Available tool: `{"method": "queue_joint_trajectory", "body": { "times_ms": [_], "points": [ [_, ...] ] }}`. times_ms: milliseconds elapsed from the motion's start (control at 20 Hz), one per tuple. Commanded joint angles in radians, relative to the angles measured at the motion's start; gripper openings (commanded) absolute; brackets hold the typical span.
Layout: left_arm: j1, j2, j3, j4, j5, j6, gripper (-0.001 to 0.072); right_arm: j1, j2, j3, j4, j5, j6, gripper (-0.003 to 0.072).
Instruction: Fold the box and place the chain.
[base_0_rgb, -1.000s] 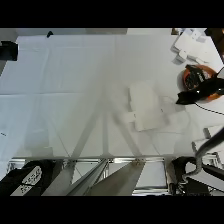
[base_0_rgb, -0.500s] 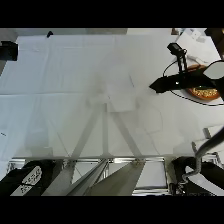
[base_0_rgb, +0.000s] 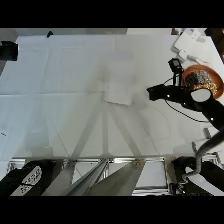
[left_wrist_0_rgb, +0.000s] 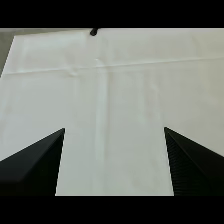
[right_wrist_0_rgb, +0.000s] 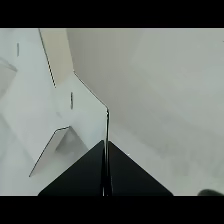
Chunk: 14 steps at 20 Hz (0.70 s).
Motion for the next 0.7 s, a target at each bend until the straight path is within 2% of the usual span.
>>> {"method": "queue_joint_trajectory", "body": {
  "times_ms": [0,650],
  "points": [
    [0.0,0.0,0.001,0.0,0.0,0.0,0.0694,0.001,-0.011,-0.086,0.02,-0.167,-0.095,0.0008],
    [0.0,0.001,0.001,0.0,0.0,0.0,0.0694,0.001,-0.024,-0.086,0.023,-0.185,-0.134,0.001]
  ]
}}
